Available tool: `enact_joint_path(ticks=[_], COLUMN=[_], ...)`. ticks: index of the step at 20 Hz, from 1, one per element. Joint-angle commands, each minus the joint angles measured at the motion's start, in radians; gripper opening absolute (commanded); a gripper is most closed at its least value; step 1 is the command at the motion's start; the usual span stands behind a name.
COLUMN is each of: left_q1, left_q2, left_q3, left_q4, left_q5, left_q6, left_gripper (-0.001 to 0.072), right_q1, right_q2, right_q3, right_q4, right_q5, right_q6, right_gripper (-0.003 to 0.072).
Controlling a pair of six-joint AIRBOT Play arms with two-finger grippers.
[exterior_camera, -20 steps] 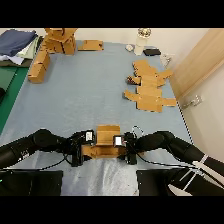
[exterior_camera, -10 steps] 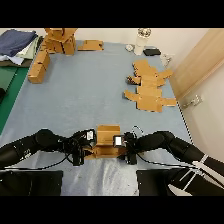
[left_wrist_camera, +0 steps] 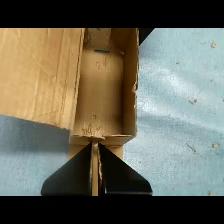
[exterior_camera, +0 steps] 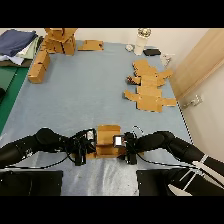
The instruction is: Fold the box.
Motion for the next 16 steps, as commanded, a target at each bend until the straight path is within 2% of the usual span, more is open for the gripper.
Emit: enact_joint_path(ticks=[1, 8, 11, 14, 15, 16], left_q1=[0.000, -0.001, -0.038, -0.056, -0.056, -0.056], left_q2=[-0.011, -0.011, -0.016, -0.035, -0.037, -0.037], left_q3=[0.002, 0.002, 0.002, 0.002, 0.002, 0.002], left_q4=[-0.034, -0.084, -0.113, -0.113, -0.113, -0.113], left_q5=[-0.002, 0.001, 0.061, 0.081, 0.079, 0.079], left_q6=[0.037, 0.102, 0.119, 0.119, 0.118, 0.118], left_gripper=[0.0060, 0.0055, 0.0055, 0.0057, 0.0080, 0.0305], right_q1=[0.000, 0.000, 0.000, 0.000, 0.000, 0.000], right_q2=[0.000, 0.000, 0.000, 0.000, 0.000, 0.000], right_q3=[0.000, 0.000, 0.000, 0.000, 0.000, 0.000], right_q4=[0.000, 0.000, 0.000, 0.000, 0.000, 0.000], right_q5=[0.000, 0.000, 0.000, 0.000, 0.000, 0.000], right_q6=[0.000, 0.000, 0.000, 0.000, 0.000, 0.000], right_gripper=[0.0563, 0.0563, 0.0563, 0.0563, 0.0563, 0.0563])
